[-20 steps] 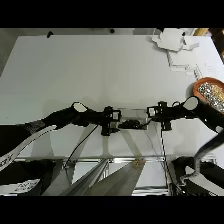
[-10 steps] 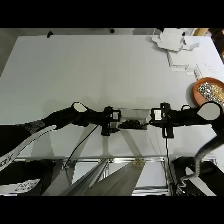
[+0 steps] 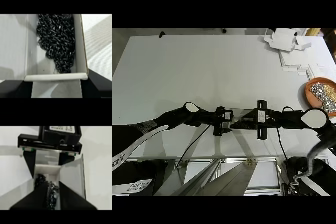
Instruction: Fold the box and place the chain.
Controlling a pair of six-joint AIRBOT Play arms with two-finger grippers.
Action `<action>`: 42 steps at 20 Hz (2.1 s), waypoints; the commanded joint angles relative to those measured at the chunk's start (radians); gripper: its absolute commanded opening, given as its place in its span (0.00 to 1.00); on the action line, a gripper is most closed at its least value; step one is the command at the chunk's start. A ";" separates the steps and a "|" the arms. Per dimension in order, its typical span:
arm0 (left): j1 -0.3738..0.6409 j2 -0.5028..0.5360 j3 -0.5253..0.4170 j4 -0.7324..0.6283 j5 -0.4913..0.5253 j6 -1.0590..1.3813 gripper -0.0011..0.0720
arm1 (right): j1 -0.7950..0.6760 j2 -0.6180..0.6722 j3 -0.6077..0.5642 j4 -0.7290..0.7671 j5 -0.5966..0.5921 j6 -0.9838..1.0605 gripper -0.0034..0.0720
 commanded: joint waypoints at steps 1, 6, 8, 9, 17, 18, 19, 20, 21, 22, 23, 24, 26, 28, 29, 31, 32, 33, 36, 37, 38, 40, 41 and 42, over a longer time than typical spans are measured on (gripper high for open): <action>0.000 0.000 0.000 0.000 0.000 0.000 0.55 | 0.023 -0.045 0.011 0.025 -0.037 0.002 0.42; 0.000 0.000 0.000 0.000 0.000 0.000 0.55 | 0.005 -0.154 0.296 -0.154 0.179 0.157 0.08; 0.000 0.000 0.000 0.000 0.000 0.000 0.55 | -0.038 -0.225 0.377 -0.193 0.190 0.240 0.08; 0.000 0.000 0.000 0.000 0.000 0.000 0.55 | -0.057 -0.253 0.388 -0.198 0.186 0.261 0.08; 0.000 0.000 0.000 0.000 0.000 0.000 0.55 | -0.076 -0.341 0.351 -0.221 0.264 0.263 0.21; 0.000 0.000 0.000 0.000 0.000 0.000 0.55 | -0.073 -0.341 0.336 -0.218 0.264 0.263 0.31; 0.000 0.000 0.000 0.000 0.000 0.000 0.55 | -0.064 -0.341 0.320 -0.220 0.262 0.263 0.34; 0.000 0.000 0.000 0.000 0.000 0.000 0.55 | -0.049 -0.341 0.305 -0.221 0.263 0.262 0.34; 0.000 0.000 0.000 0.000 0.000 0.000 0.55 | -0.031 -0.336 0.290 -0.220 0.263 0.263 0.34; 0.000 0.000 0.000 0.000 0.000 0.000 0.55 | -0.009 -0.327 0.275 -0.221 0.262 0.262 0.34; 0.000 0.000 0.000 0.000 0.000 0.000 0.55 | 0.009 -0.313 0.262 -0.221 0.258 0.254 0.34; 0.000 0.000 0.000 0.000 0.000 0.000 0.55 | 0.020 -0.295 0.248 -0.222 0.243 0.248 0.35; 0.000 0.000 0.000 0.000 0.000 0.000 0.55 | 0.023 -0.250 0.211 -0.232 0.179 0.247 0.35; 0.000 0.000 0.000 0.000 0.000 0.000 0.55 | 0.023 -0.213 0.175 -0.255 0.125 0.232 0.45; 0.000 0.000 0.000 0.000 0.000 0.000 0.55 | 0.024 -0.205 0.160 -0.254 0.108 0.232 0.52; 0.000 0.000 0.000 0.000 0.000 0.000 0.55 | 0.043 -0.204 0.147 -0.274 0.100 0.232 0.52; 0.000 0.000 0.000 0.000 0.000 0.000 0.55 | 0.054 -0.204 0.147 -0.283 0.100 0.232 0.51; 0.000 0.000 0.000 0.000 0.000 0.000 0.55 | 0.064 -0.204 0.147 -0.293 0.095 0.233 0.49; 0.000 0.000 0.000 0.000 0.000 0.000 0.55 | 0.070 -0.204 0.147 -0.303 0.075 0.233 0.40; 0.000 0.000 0.000 0.000 0.000 0.000 0.55 | 0.070 -0.204 0.147 -0.303 0.074 0.233 0.40; 0.000 0.000 0.000 0.000 0.000 0.000 0.55 | 0.070 -0.204 0.147 -0.303 0.074 0.233 0.39; 0.000 0.000 0.000 0.000 0.000 0.000 0.55 | 0.070 -0.204 0.147 -0.303 0.073 0.233 0.29; 0.000 0.000 0.000 0.000 0.000 0.000 0.55 | 0.070 -0.204 0.147 -0.303 0.069 0.233 0.27; 0.000 0.000 0.000 0.000 0.000 0.000 0.55 | 0.070 -0.204 0.147 -0.303 0.063 0.233 0.27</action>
